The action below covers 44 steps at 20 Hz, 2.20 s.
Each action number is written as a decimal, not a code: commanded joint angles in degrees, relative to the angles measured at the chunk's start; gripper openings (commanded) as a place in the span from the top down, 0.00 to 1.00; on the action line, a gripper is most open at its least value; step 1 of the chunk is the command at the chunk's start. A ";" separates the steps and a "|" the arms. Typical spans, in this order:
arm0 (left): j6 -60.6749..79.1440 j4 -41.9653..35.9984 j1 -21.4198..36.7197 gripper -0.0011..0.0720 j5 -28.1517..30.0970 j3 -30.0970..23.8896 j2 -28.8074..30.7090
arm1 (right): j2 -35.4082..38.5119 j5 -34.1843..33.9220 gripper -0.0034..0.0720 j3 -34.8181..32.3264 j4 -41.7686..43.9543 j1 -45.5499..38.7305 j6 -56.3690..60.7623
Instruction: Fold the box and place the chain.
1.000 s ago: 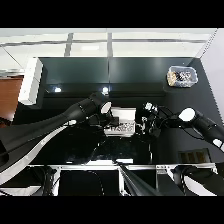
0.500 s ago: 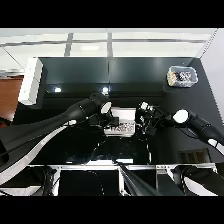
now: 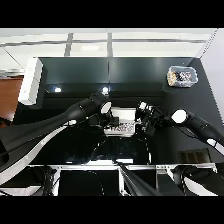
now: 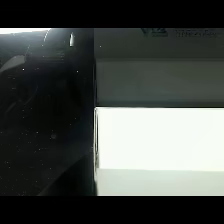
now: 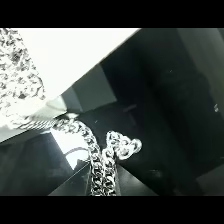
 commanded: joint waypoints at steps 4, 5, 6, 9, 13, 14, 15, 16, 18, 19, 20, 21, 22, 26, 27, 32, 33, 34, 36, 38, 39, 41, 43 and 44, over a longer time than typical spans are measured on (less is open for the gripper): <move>0.00 0.02 0.07 0.95 0.04 0.02 -0.04 | 9.73 9.90 0.94 5.03 -10.84 0.04 19.93; 0.00 0.00 0.07 0.95 0.07 0.02 -0.04 | 11.87 13.38 0.94 6.80 -10.82 0.04 22.82; 0.00 0.00 0.07 0.95 0.04 0.02 -0.04 | 13.97 17.35 0.94 8.85 -9.94 0.04 25.92; 0.00 0.00 0.07 0.95 0.04 0.02 -0.04 | 18.47 24.85 0.94 13.94 -2.84 0.04 30.12; 0.00 0.00 0.07 0.95 0.02 0.02 -0.04 | 19.08 22.23 0.94 15.32 15.37 0.44 30.08; 0.00 0.00 0.07 0.95 0.04 0.02 -0.04 | 18.93 20.04 0.94 15.17 17.20 1.07 30.10; 0.00 0.02 0.07 0.95 0.09 0.02 -0.04 | 18.91 17.44 0.93 14.56 17.49 1.88 30.12; 0.00 0.02 0.07 0.95 0.09 0.02 -0.04 | 18.80 14.67 0.93 13.33 17.46 2.71 30.95; 0.00 0.00 0.07 0.95 0.07 0.02 -0.04 | 17.92 12.41 0.60 10.49 17.35 3.39 32.87; 0.00 0.00 0.07 0.95 0.07 0.02 -0.04 | 17.46 12.52 0.48 9.70 15.58 3.37 32.92; 0.00 0.00 0.07 0.95 0.07 0.02 -0.04 | 17.40 12.44 0.48 9.66 11.45 3.34 33.64; 0.00 -0.02 0.07 0.95 0.04 0.02 -0.04 | 17.55 12.33 0.49 9.66 7.48 2.93 34.42; 0.00 -0.02 0.07 0.95 0.04 0.02 -0.04 | 17.55 12.59 0.49 9.66 4.09 1.77 35.06; 0.00 0.02 0.07 0.95 0.00 0.02 -0.04 | 17.55 16.31 0.49 9.66 -0.02 -4.94 36.28; 0.02 -0.13 0.09 0.95 -0.33 0.04 -0.04 | 17.55 17.59 0.49 9.66 -0.07 -5.75 36.28; -2.99 0.39 0.04 0.95 -0.37 2.16 0.22 | 17.55 24.59 0.49 9.66 -0.09 -6.03 36.28; -3.56 0.28 0.04 0.95 -0.42 2.75 0.22 | 17.55 24.87 0.49 9.66 -0.09 -6.03 36.28; -4.31 0.24 0.02 0.80 -0.44 3.28 0.24 | 17.55 24.70 0.49 9.66 -0.07 -6.03 36.28; -4.26 0.07 -0.09 0.05 -1.62 4.11 0.81 | 17.55 24.59 0.49 9.66 -0.07 -6.03 36.30; 0.87 2.21 -0.31 0.00 -2.38 4.79 4.04 | 17.55 24.74 0.49 9.66 -0.11 -6.05 36.28; 3.52 4.37 -0.28 0.00 -2.91 4.74 7.06 | 17.55 24.68 0.49 9.66 -0.11 -6.05 36.28; 7.82 10.71 -0.28 0.00 -5.03 4.13 14.45 | 17.55 24.48 0.49 9.66 -0.11 -6.05 36.28; 9.90 19.04 0.90 0.00 -7.74 0.28 23.23 | 17.55 24.55 0.49 9.66 -0.11 -6.05 36.37; 9.90 21.86 2.78 0.00 -9.77 -3.02 27.39 | 17.55 24.52 0.49 9.66 -0.11 -6.05 36.68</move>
